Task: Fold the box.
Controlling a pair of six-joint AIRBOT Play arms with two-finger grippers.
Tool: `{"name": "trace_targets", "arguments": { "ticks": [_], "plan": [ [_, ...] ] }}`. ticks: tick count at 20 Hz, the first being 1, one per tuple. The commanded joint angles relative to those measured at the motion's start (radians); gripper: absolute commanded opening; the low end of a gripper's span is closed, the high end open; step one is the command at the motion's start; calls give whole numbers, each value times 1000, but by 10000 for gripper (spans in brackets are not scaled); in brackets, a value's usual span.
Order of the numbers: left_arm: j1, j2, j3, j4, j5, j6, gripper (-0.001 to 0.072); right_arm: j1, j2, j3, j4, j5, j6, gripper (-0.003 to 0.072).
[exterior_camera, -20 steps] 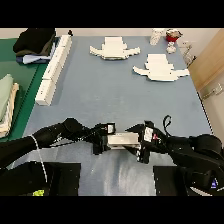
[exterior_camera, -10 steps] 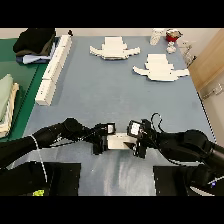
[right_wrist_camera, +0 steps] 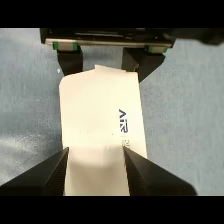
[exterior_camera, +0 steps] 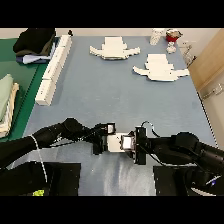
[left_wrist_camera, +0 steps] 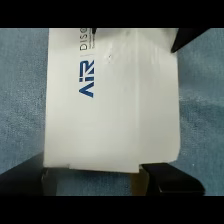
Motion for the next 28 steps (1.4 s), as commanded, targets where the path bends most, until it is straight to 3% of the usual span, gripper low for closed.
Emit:
{"name": "trace_targets", "arguments": {
  "ticks": [1,7,8,9,10,21,22,23,24,28],
  "plan": [
    [0,1,1,0,0,0,533,3,-10,0,-8,-3,-54,518],
    [0,1,1,0,0,0,533,3,-10,0,-20,1,-87,511],
    [0,1,1,0,0,0,533,3,-10,0,-31,3,-87,476],
    [0,1,1,0,0,0,533,3,-10,2,-38,3,-87,360],
    [0,1,1,0,0,0,533,3,-9,6,-41,3,-87,345],
    [0,1,1,0,0,0,533,3,-9,43,-100,8,-93,347],
    [0,1,1,0,0,0,533,3,-9,43,-74,6,-93,373],
    [0,1,1,0,0,0,533,3,-9,43,-35,2,-104,502],
    [0,1,1,0,0,0,533,3,-10,43,3,-7,-129,573],
    [0,1,1,0,0,0,533,3,-40,43,27,-11,-145,573]
  ]
}}
